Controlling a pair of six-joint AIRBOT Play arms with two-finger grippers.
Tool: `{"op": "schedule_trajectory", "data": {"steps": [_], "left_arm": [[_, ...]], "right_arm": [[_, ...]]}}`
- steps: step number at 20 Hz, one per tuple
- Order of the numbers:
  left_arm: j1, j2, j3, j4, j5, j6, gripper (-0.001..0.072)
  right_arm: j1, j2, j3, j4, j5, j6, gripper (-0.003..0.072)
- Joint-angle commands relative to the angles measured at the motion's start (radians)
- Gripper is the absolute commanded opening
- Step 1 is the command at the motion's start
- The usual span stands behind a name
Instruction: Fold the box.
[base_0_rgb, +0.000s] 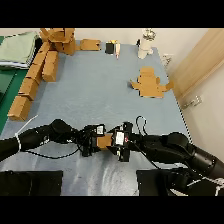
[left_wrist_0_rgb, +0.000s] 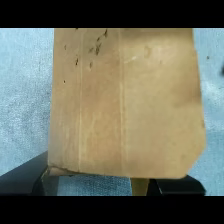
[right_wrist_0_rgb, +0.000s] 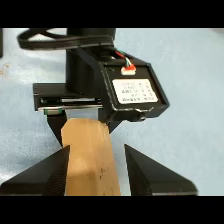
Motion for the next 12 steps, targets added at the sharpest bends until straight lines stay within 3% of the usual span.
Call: {"op": "schedule_trajectory", "data": {"steps": [1, 6, 7, 12], "left_arm": [[0.000, -0.001, 0.001, 0.000, 0.000, 0.000, 0.0480], [0.000, -0.001, 0.001, 0.000, 0.000, 0.000, 0.0479], [0.000, -0.001, 0.001, 0.000, 0.000, 0.000, 0.0479], [0.000, -0.001, 0.001, 0.000, 0.000, 0.000, 0.0479]], "right_arm": [[-0.006, -0.072, 0.001, -0.002, 0.029, 0.000, 0.0501], [0.017, -0.101, -0.002, -0.009, -0.027, -0.014, 0.0493], [0.017, -0.106, -0.002, -0.033, -0.025, -0.019, 0.0422], [0.020, -0.122, -0.002, -0.073, -0.023, -0.019, 0.0421]]}}
